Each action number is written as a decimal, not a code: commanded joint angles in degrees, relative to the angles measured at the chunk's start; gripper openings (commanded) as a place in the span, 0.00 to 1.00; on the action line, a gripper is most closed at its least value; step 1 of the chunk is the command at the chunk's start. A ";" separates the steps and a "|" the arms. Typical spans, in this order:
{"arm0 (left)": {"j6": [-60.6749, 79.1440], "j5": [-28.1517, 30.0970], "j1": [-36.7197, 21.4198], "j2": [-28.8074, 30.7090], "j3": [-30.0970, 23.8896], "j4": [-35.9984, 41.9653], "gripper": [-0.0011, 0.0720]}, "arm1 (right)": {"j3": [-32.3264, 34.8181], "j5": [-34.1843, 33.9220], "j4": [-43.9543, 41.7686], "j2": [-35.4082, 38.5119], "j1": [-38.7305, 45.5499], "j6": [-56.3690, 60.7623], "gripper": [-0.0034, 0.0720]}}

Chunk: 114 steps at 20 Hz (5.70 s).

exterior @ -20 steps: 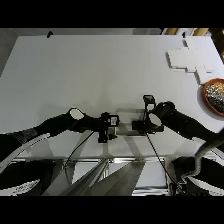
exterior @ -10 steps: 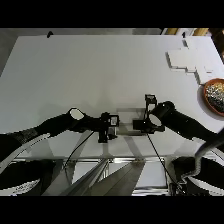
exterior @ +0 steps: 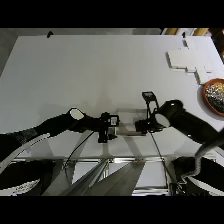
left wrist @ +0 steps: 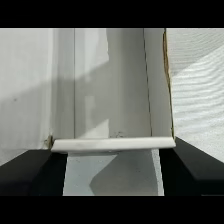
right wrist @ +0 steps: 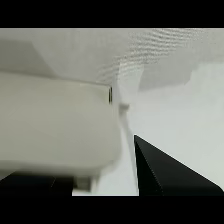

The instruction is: Fold the box and place the chain.

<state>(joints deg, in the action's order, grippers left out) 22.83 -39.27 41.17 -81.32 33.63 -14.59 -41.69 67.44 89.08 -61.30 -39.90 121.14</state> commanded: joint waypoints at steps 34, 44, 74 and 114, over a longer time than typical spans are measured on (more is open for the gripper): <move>0.04 0.00 0.00 0.02 -0.02 0.00 0.47 | -20.68 -18.51 -10.91 -24.79 83.91 -47.76 0.27; 0.04 0.02 0.00 0.02 -0.02 0.00 0.47 | -20.68 -18.82 -11.78 -29.00 83.89 -48.19 0.16; 0.04 0.00 0.00 0.02 -0.02 0.00 0.47 | -20.57 15.91 -32.02 26.71 38.36 -48.98 0.07; 0.04 0.02 0.00 0.02 -0.02 0.00 0.47 | -7.37 -1.14 -11.19 8.48 3.23 -46.90 0.36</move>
<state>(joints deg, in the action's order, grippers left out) 22.85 -39.27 41.17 -81.32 33.63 -14.57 -46.13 59.61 73.36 -56.12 -39.40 76.14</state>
